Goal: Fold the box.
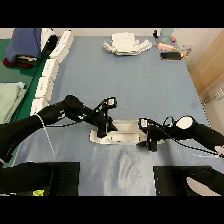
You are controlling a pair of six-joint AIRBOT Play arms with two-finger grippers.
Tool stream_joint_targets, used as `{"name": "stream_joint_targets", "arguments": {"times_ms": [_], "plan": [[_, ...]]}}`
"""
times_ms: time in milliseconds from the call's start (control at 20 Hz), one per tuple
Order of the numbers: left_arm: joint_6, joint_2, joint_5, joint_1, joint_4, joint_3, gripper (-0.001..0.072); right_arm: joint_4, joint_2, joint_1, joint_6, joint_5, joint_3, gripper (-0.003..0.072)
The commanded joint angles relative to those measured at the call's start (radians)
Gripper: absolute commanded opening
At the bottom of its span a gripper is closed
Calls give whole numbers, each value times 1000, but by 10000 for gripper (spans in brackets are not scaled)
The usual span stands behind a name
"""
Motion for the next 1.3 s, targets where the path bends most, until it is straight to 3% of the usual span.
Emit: {"name": "stream_joint_targets", "arguments": {"times_ms": [0,400,450,500,650,850,1000,1050,1100,1150,1250], "plan": [[0,1,-1,0,-19,0,13,0,-1,1,0,-1,0,516],[-2,1,-3,-1,-19,0,32,0,-1,1,0,-1,0,517],[-8,1,-2,0,-19,0,292,0,-1,1,0,-1,0,516],[-50,2,1,0,-19,0,487,0,-1,1,0,-1,0,517],[-111,4,-1,7,2,0,487,0,-1,1,0,-1,0,516],[-340,81,-38,53,157,0,489,0,-1,1,0,-1,0,516],[-533,189,-111,98,296,0,485,0,-1,1,0,-1,0,517],[-611,223,-150,107,332,0,394,0,-1,1,0,-1,0,516],[-693,251,-195,109,351,0,129,0,-1,1,0,-1,0,517],[-745,274,-238,107,355,0,13,0,-1,1,0,-2,0,516],[-948,292,-261,66,323,0,12,0,-1,1,0,-1,0,516]]}}
